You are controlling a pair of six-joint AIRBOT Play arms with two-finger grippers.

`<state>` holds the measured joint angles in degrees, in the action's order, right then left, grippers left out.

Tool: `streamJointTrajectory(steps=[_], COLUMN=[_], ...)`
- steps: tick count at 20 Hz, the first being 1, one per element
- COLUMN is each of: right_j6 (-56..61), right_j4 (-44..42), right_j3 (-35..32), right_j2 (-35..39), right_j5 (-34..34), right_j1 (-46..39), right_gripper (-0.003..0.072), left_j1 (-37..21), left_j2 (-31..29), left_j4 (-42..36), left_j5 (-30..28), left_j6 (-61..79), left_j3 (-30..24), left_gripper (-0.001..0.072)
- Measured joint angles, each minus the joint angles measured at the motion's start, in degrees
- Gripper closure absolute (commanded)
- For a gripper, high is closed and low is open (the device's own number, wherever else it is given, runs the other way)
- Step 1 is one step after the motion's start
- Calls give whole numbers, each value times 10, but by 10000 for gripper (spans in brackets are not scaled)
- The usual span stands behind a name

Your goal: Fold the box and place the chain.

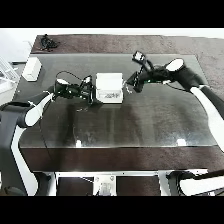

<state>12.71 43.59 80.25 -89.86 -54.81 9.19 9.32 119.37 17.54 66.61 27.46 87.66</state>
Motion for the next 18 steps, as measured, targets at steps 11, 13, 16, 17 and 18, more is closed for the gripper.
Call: streamJointTrajectory(steps=[11, 13, 16, 17, 18], right_j6=[41, 46, 63, 67, 72], right_j4=[-14, -14, -6, 3, 12], right_j3=[1, 0, -8, -10, -12], right_j2=[51, 27, -5, -12, -17], right_j5=[50, 54, 55, 55, 57], right_j1=[79, 84, 89, 90, 90], right_gripper=[684, 610, 258, 396, 449], left_j1=[0, 0, 0, 0, 0], left_j2=[0, 0, 0, 0, 0], left_j4=[0, 0, 0, 1, 0], left_j5=[0, 0, 0, 0, 0], left_j6=[0, 0, 0, 0, 0], left_j3=[0, 0, 0, 0, 0], left_gripper=[420, 420, 420, 420, 420])
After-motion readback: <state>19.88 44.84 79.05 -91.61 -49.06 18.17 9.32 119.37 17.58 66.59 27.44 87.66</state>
